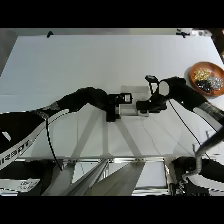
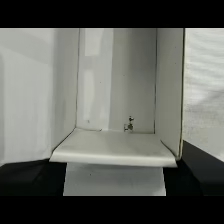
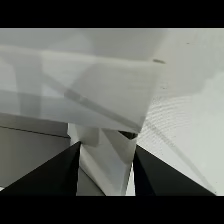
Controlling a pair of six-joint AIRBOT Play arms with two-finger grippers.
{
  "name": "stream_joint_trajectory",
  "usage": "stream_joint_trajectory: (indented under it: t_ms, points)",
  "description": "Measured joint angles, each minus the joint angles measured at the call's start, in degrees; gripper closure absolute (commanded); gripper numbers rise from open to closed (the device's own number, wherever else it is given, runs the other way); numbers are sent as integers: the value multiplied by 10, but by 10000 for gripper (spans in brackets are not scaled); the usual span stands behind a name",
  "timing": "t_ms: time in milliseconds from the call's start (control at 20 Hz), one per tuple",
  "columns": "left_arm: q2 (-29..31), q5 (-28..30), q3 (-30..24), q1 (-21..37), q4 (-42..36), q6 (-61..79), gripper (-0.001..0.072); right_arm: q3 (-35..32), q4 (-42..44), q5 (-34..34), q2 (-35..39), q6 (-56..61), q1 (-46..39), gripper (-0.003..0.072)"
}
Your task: Fold the box and place the chain.
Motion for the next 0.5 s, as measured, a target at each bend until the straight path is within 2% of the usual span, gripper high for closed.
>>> stream_joint_trajectory:
  t_ms: [350, 500]
  points:
    - [0, 0, 0, 0, 0, -2, 314, 5, -31, -4, -17, 86, 25, 351]
    - [0, 0, 0, 0, -1, -3, 314, 5, -47, -9, -19, 103, 29, 404]
